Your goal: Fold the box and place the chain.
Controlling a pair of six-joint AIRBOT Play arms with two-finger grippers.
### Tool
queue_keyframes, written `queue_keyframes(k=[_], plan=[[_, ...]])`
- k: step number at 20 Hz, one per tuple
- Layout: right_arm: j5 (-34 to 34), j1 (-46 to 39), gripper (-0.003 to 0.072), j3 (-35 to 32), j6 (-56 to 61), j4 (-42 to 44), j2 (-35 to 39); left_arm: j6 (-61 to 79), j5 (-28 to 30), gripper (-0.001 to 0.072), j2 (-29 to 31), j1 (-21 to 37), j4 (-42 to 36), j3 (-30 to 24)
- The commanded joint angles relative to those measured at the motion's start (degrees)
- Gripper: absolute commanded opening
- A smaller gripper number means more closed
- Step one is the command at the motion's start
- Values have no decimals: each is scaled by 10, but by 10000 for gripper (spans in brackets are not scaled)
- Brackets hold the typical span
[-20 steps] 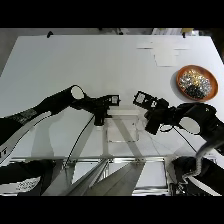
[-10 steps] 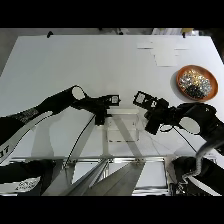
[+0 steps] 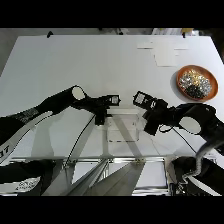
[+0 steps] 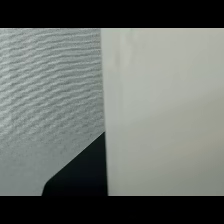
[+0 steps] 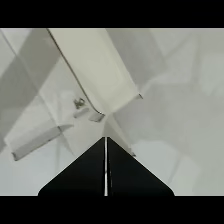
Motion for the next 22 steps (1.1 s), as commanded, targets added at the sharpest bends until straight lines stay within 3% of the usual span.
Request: queue_keyframes(k=[1,6,9,10,12,13,17,19,22], plan=[[5,0,14,0,-98,80,0,0,0,9,1,0,0,0],[65,0,13,-6,-157,101,-5,0,0,9,1,0,0,0],[27,17,18,-64,-196,94,-2,0,0,9,1,0,0,0],[0,32,96,-92,-217,87,-1,0,0,9,0,0,0,0],[-60,67,541,-136,-243,75,3,0,0,9,1,0,0,0],[-90,84,615,-151,-243,71,5,0,0,9,1,0,0,0],[-173,129,690,-181,-242,62,5,0,0,9,0,0,0,0],[-228,144,701,-200,-242,62,4,0,0,9,1,0,0,0],[-256,158,699,-215,-238,47,0,0,0,9,0,0,0,0]])
